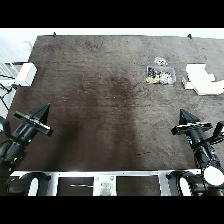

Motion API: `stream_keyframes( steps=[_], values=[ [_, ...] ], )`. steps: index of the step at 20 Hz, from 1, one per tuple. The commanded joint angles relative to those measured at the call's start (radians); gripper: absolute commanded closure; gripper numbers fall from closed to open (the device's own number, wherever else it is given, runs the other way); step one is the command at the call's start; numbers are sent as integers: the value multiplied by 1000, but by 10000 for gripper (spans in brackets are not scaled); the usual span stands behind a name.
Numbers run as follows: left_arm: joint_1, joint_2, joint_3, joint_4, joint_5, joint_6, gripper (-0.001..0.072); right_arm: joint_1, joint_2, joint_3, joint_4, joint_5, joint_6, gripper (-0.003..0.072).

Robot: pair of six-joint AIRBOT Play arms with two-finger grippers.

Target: Fold the box and place the chain.

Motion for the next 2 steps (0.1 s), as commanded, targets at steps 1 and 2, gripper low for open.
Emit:
stream_keyframes(
  steps=[1,2],
  values=[
    [-1,1,0,0,0,0,689,-1,1,0,0,0,0,685],
    [-1,1,0,0,0,0,690,-1,1,0,0,0,0,685]
  ],
)
